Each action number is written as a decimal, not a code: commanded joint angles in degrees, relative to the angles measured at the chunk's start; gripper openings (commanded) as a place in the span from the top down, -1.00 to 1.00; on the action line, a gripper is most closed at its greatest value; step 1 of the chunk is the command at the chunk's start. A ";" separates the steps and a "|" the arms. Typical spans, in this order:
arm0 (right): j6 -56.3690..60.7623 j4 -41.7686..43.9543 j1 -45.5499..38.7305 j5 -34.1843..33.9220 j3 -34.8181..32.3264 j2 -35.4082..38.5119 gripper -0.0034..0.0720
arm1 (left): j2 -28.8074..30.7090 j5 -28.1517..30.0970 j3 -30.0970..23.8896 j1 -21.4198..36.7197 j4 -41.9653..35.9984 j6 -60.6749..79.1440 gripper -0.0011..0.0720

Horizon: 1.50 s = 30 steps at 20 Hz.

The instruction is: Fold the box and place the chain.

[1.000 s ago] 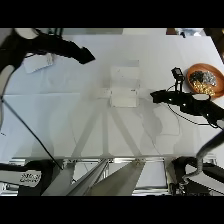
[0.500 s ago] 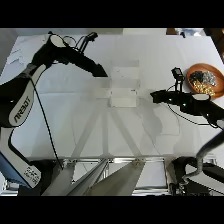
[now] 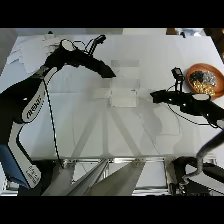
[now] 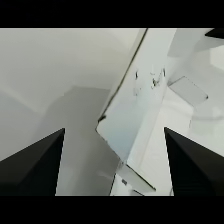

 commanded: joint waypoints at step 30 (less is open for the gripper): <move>0.02 0.02 -0.04 0.00 -0.04 -0.02 0.88 | -4.81 -2.45 5.14 -4.92 6.75 6.73 0.59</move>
